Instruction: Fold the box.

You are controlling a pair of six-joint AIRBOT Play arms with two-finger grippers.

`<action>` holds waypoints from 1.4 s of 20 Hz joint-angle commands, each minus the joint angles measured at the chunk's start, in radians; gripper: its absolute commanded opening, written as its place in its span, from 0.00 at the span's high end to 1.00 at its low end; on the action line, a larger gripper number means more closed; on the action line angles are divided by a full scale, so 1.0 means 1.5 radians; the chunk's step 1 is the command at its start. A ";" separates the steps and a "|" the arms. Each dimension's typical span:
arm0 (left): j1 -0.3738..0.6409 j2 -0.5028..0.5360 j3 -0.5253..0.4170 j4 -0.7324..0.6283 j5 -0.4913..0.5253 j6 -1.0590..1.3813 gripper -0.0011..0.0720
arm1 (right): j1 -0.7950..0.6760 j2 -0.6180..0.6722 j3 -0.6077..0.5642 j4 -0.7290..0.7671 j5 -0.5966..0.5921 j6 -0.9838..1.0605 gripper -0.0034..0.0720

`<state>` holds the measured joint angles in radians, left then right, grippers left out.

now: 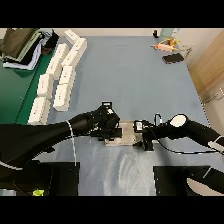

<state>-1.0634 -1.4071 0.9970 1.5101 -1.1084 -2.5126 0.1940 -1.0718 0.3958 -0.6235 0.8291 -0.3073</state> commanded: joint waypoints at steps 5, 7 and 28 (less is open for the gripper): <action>-0.010 -0.005 0.002 0.014 -0.007 -0.053 0.97 | 0.001 0.001 0.000 -0.001 0.000 0.000 0.26; -0.010 -0.005 0.002 0.010 -0.007 -0.052 0.97 | 0.001 0.001 0.000 -0.001 0.000 0.000 0.26; -0.009 0.086 0.072 0.059 -0.152 -0.040 0.18 | 0.001 0.001 0.000 -0.001 0.000 0.000 0.26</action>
<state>-1.0775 -1.3415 1.0710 1.5539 -1.2118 -2.5843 0.1940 -1.0718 0.3958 -0.6247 0.8291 -0.3077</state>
